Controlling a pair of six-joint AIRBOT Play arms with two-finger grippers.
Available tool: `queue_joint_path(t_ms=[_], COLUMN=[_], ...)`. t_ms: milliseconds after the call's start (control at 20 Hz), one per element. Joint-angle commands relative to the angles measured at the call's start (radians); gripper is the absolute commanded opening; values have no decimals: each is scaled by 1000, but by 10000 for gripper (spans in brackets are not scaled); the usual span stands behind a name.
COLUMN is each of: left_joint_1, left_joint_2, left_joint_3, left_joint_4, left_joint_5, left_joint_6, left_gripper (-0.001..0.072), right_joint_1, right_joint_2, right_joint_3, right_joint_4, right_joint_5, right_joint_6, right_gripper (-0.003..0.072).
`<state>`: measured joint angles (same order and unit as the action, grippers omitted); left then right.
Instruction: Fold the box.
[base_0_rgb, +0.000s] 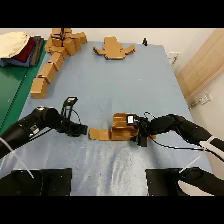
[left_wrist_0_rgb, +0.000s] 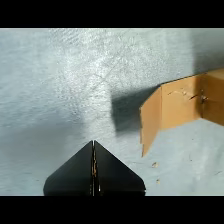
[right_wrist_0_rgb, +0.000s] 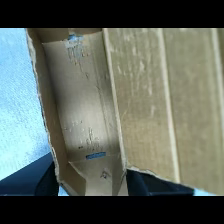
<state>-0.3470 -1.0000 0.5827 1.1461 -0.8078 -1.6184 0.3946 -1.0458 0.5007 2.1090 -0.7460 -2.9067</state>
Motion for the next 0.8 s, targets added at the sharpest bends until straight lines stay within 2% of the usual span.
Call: queue_joint_path(t_ms=[0, 200, 450, 600, 750], left_joint_1=[-58, -103, -119, -169, -190], left_joint_2=[-94, -148, -145, -145, -145], left_joint_3=[-6, -6, -6, -6, 17], left_joint_4=[-118, -222, -303, -322, -406], left_joint_5=[131, 245, 205, 211, 204], left_joint_6=[-17, -13, 9, 36, 104], left_gripper=[12, 12, 12, 12, 12], right_joint_1=[0, 0, 0, 0, 0], right_joint_2=[0, 0, 0, 0, 0], right_joint_3=[1, 1, 1, 1, 1], right_joint_4=[0, 0, 0, 0, 0], right_joint_5=[1, 1, 1, 1, 1], right_joint_6=[0, 0, 0, 0, 0], right_gripper=[511, 511, 511, 511, 511])
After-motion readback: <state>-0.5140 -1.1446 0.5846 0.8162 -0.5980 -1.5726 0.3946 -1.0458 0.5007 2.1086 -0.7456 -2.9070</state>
